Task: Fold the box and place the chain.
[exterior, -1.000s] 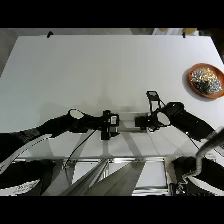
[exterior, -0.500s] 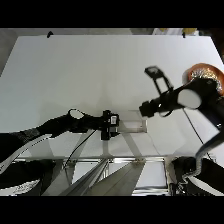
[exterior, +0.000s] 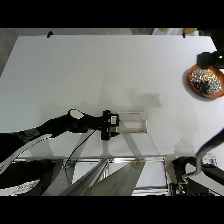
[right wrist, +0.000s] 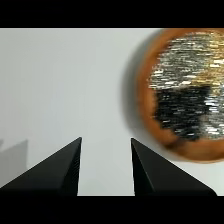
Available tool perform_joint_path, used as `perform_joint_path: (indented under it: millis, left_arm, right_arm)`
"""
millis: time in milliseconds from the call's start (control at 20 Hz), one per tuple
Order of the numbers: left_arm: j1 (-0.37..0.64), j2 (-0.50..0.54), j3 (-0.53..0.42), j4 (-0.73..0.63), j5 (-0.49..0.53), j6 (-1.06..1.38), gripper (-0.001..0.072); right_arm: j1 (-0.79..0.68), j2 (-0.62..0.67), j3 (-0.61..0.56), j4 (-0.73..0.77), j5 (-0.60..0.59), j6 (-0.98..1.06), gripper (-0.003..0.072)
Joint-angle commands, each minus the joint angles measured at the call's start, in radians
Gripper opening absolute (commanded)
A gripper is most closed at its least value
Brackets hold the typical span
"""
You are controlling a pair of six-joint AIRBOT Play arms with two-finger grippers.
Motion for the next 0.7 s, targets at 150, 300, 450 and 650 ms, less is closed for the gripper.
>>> perform_joint_path:
  millis: [150, 300, 450, 650]
  left_arm:
    - [0.000, 0.000, 0.000, 0.000, 0.001, 0.000, 0.0149]
    - [0.000, 0.000, 0.000, 0.000, 0.000, 0.000, 0.0149]
    - [0.000, 0.000, 0.000, 0.000, 0.001, 0.000, 0.0149]
    - [0.000, 0.000, 0.000, 0.000, 0.000, 0.000, 0.0149]
  right_arm:
    - [-0.300, -0.256, 0.012, 0.014, -0.085, -0.035, 0.0296]
    - [-0.334, -0.369, 0.011, 0.054, -0.064, -0.037, 0.0294]
    - [-0.334, -0.420, 0.011, 0.072, -0.103, -0.037, 0.0255]
    - [-0.334, -0.425, 0.011, 0.102, -0.162, -0.037, 0.0242]
